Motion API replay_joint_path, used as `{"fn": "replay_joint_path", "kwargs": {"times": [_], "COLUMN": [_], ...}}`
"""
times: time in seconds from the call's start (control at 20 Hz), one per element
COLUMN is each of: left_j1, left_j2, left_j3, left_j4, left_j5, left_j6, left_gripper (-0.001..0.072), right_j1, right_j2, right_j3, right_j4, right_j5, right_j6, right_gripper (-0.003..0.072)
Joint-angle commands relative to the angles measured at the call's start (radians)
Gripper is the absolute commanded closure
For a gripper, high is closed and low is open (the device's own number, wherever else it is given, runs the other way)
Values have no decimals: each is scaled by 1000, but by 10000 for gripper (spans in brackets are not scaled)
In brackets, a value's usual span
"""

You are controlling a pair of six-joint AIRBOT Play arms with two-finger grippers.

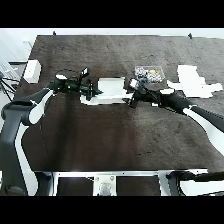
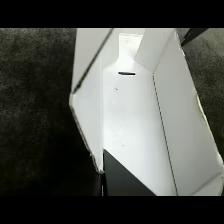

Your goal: Fold the box and place the chain.

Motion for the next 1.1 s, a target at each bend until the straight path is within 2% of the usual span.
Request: {"fn": "replay_joint_path", "kwargs": {"times": [0.0, 0.35, 1.05], "left_j1": [0, 0, 0], "left_j2": [0, 0, 0], "left_j3": [0, 0, 0], "left_j4": [0, -3, -3], "left_j5": [0, 0, 0], "left_j6": [0, 0, 0], "left_gripper": [688, 689, 689], "right_j1": [-10, -30, -112], "right_j2": [-23, -41, -168], "right_j3": [21, 47, 233], "right_j4": [-27, -81, -186], "right_j5": [46, 71, 298], "right_j6": [1, -4, 31], "right_gripper": [33, 33, 33]}}
